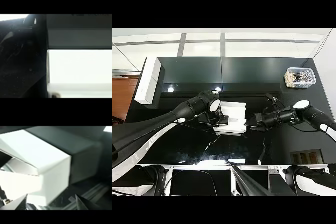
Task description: Fold the box and place the chain.
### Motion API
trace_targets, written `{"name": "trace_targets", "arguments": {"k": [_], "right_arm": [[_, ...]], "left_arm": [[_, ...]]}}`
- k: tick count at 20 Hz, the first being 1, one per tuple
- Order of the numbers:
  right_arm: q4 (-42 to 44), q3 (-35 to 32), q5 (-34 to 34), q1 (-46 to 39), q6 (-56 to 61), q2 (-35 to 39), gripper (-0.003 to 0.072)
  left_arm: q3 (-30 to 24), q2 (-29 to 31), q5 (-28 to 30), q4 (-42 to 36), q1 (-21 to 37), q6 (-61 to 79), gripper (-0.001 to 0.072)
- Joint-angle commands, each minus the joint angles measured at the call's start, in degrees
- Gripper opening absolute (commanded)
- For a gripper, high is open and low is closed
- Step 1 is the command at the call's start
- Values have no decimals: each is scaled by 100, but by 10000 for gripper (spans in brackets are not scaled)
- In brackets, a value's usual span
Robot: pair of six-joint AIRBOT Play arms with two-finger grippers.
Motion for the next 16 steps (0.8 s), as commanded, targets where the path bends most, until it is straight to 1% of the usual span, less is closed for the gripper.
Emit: {"name": "trace_targets", "arguments": {"k": [1, 4, 6, 7, 8, 9, 11, 14, 16], "right_arm": [[94, 125, -22, 223, 118, -7, 719], [-35, 269, -518, 686, 435, -7, 717], [-616, 501, -876, 1019, 977, -7, 717], [-999, 643, -1016, 1198, 1419, -7, 702], [-1303, 778, -1084, 1368, 1784, -7, 525], [-1521, 901, -1113, 1519, 1993, -7, 443], [-2013, 1145, -1113, 1825, 2444, -7, 430], [-3082, 1460, -1104, 2192, 3622, -7, 428], [-3464, 1604, -1088, 2400, 4127, -9, 307]], "left_arm": [[4, -2, -4, 0, 2, 2, 30], [4, -2, -2, 0, 2, 2, 30], [4, -2, -4, 2, 2, 2, 30], [4, -2, 2, 2, 2, 4, 30], [4, -2, 4, 2, 2, 2, 30], [4, -2, 2, 2, 2, 2, 30], [4, -2, 2, 2, 2, 4, 30], [4, -2, 2, 2, 2, 2, 30], [4, -2, 4, 2, 2, 2, 30]]}}
